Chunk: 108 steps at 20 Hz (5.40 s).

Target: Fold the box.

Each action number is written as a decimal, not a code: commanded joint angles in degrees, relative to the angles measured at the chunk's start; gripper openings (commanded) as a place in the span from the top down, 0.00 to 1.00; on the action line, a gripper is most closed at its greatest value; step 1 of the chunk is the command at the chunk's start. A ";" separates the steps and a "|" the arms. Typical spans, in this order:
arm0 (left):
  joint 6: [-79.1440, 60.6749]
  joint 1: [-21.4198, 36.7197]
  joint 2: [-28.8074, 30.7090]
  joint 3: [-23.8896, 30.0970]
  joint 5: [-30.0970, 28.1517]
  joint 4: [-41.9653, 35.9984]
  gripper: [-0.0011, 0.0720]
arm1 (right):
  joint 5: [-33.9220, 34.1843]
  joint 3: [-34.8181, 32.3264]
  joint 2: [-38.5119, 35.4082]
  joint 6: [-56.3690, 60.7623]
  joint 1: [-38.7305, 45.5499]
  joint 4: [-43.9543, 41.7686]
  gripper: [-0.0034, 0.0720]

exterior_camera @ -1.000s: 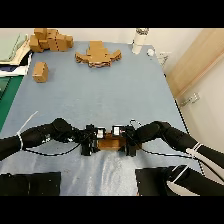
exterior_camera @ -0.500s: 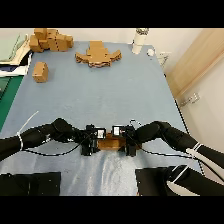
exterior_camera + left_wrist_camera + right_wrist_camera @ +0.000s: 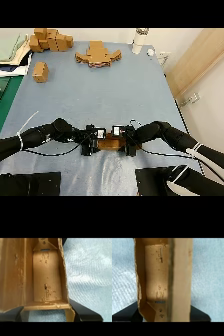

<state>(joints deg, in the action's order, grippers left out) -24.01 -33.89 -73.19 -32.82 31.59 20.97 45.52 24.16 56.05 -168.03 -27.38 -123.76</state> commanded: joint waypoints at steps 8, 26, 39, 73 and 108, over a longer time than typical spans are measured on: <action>-0.02 -0.04 -0.04 0.02 0.02 0.02 0.26 | 3.37 2.56 -1.46 15.08 0.04 5.07 0.00; -0.02 -0.04 -0.04 0.02 0.00 0.02 0.26 | 15.91 4.20 -22.80 64.06 -0.33 -2.97 0.01; -0.02 -0.04 -0.04 0.02 0.00 0.02 0.26 | -1.36 9.60 -5.75 70.95 -0.81 1.46 0.95; -0.02 -0.04 -0.04 0.02 0.00 0.02 0.26 | 8.94 10.86 -16.17 72.22 -0.81 18.43 0.68; 4.17 0.00 0.09 0.02 -2.80 0.04 0.26 | 12.46 10.88 -14.34 75.25 -0.81 17.31 0.68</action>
<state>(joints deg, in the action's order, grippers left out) -20.34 -33.95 -73.12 -32.82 29.82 20.97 57.95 35.07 41.69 -92.82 -28.16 -106.45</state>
